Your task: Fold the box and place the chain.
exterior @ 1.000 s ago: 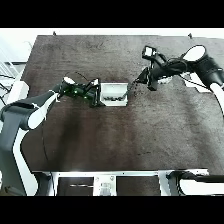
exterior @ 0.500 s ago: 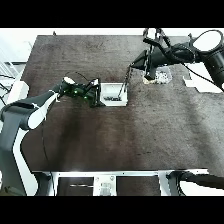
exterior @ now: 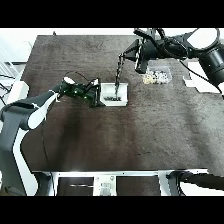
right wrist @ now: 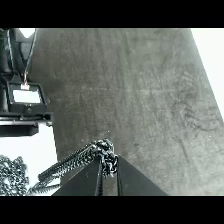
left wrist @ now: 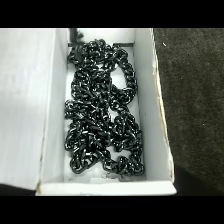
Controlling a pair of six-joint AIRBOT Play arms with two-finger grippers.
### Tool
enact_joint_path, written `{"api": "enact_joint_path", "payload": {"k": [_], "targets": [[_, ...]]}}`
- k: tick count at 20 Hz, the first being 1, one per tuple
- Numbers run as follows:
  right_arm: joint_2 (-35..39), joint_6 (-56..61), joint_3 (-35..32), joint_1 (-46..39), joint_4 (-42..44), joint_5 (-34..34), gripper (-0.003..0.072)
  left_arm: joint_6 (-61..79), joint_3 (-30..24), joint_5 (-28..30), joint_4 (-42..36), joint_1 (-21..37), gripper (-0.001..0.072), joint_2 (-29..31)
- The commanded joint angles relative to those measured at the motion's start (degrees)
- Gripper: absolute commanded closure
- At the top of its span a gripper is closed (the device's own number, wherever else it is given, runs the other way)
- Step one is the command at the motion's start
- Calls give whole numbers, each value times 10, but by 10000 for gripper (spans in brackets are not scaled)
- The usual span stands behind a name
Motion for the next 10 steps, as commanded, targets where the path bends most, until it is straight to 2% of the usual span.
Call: {"api": "enact_joint_path", "payload": {"k": [1, 5, 10], "targets": [[-8, 21, -13, 4, 0, -5, 677, 0, 0, 0, 0, 0, 302, 0], [-37, 22, -80, 11, 6, -5, 676, 0, 0, 0, 0, 0, 302, 0], [-103, 29, -187, 28, 61, -22, 676, 0, 0, 0, 0, 0, 302, 0]]}}
